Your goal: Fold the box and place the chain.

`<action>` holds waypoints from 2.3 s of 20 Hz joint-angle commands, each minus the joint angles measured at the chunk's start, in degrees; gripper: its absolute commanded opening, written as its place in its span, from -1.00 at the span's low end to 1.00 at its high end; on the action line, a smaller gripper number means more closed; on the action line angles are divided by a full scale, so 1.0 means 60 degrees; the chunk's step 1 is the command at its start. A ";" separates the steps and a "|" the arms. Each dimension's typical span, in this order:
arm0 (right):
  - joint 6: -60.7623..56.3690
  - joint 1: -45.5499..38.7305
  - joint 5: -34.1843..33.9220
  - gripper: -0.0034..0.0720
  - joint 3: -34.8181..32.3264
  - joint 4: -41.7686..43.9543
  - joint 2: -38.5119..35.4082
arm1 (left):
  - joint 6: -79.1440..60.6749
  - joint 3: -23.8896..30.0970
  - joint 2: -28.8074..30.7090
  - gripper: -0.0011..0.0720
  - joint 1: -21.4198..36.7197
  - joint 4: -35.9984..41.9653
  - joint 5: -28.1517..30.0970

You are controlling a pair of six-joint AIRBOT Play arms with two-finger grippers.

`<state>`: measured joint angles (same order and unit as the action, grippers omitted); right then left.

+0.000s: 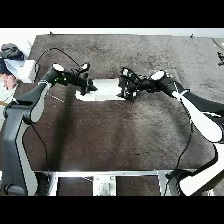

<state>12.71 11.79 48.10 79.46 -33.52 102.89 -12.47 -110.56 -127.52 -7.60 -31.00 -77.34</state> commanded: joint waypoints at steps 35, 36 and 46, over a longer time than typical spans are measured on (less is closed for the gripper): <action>-0.0375 -0.0091 0.3053 0.97 0.3027 -0.0204 0.2798 | 0.0000 0.0004 0.0004 -0.94 0.0004 0.0004 0.0004; -0.0375 -0.0106 0.3016 0.96 0.3027 -0.0200 0.2798 | 0.0000 0.0004 0.0004 -0.94 0.0004 0.0004 0.0000; -0.0295 -0.0131 0.2871 0.81 0.3031 -0.0135 0.2841 | 0.0000 0.0004 0.0004 -0.94 0.0004 0.0004 0.0004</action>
<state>10.59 11.00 65.73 97.58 -34.54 119.87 -12.47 -110.56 -127.52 -7.62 -30.96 -77.34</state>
